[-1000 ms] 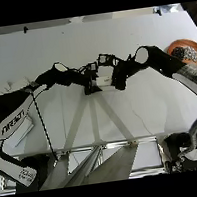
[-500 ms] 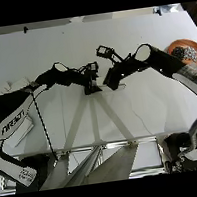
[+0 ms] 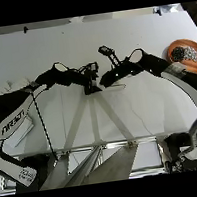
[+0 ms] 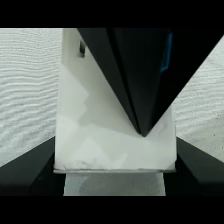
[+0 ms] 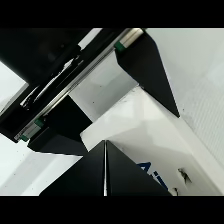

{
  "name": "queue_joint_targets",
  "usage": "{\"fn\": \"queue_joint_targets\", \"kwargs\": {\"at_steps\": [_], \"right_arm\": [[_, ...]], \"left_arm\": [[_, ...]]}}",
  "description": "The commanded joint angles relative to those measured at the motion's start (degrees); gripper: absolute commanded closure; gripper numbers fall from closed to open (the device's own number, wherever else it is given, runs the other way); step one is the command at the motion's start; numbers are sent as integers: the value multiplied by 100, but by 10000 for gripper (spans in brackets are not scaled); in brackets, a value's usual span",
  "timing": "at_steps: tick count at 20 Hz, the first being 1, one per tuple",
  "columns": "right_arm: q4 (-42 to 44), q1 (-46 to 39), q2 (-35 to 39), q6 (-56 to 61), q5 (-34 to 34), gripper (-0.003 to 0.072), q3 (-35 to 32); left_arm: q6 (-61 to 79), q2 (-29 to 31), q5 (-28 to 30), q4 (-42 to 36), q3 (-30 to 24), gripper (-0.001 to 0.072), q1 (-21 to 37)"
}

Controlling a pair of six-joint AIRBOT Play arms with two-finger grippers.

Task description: Fold the box and place the chain.

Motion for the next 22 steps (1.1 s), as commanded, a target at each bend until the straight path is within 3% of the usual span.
{"fn": "queue_joint_targets", "kwargs": {"at_steps": [1,8,13,17,22], "right_arm": [[-133,9,-107,92,293,675,-7],[-92,-63,573,0,-37,675,-7],[-98,-636,988,0,223,676,-127],[-109,-1117,981,-9,225,676,-809],[-138,-1211,960,-142,-330,676,-1563]], "left_arm": [[-11,-2,4,-7,7,426,2],[-13,-2,4,-7,7,426,2],[-11,-2,4,-7,7,426,0],[-11,-2,2,-7,7,426,2],[-11,-2,2,-7,7,426,0]]}}
